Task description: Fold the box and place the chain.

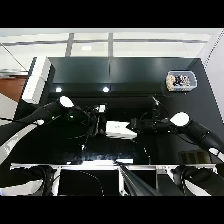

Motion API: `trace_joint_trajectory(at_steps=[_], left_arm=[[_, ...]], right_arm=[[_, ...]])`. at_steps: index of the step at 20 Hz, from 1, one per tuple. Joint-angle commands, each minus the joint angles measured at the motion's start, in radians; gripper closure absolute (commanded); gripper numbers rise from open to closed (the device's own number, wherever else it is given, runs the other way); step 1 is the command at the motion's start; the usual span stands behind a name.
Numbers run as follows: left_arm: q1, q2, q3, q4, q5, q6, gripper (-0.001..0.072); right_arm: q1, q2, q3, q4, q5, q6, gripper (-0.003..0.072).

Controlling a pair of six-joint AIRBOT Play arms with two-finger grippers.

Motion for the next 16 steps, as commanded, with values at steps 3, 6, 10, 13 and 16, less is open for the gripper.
trace_joint_trajectory(at_steps=[3,6,10,13,16], left_arm=[[0.000,0.000,0.000,0.000,0.001,0.000,0.0224],[0.000,0.000,0.000,0.000,0.001,0.000,0.0224],[0.000,0.000,0.000,-0.001,0.001,0.000,0.0224],[0.000,0.000,0.000,0.000,0.001,0.000,0.0225],[0.000,0.000,0.000,0.000,0.001,0.000,0.0224]], right_arm=[[0.007,0.000,0.002,0.130,0.015,-0.062,0.0642],[0.034,0.000,0.002,0.130,0.008,-0.062,0.0642],[0.072,0.000,0.001,0.120,-0.038,-0.061,0.0642],[0.072,-0.001,0.000,0.082,-0.058,-0.058,0.0642],[0.072,-0.001,0.000,0.052,-0.060,-0.040,0.0642]])
